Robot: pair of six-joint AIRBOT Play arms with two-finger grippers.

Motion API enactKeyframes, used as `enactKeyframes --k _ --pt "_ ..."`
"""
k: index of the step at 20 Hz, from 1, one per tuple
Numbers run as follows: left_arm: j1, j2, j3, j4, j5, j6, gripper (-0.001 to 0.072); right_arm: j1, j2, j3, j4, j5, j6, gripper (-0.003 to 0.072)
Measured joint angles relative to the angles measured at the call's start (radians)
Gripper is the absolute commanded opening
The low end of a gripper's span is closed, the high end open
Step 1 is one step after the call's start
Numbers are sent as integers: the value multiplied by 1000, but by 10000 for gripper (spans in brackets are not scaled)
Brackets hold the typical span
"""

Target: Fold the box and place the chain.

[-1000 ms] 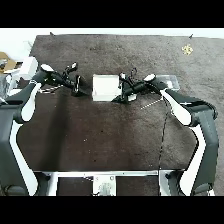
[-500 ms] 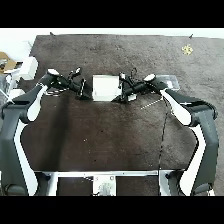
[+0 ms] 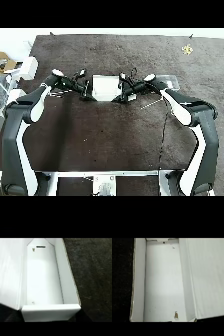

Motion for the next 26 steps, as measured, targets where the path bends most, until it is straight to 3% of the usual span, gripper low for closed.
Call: enactKeyframes --k 26 --pt "-23 -9 0 15 113 -56 720 0 0 0 0 -2 -1 367"
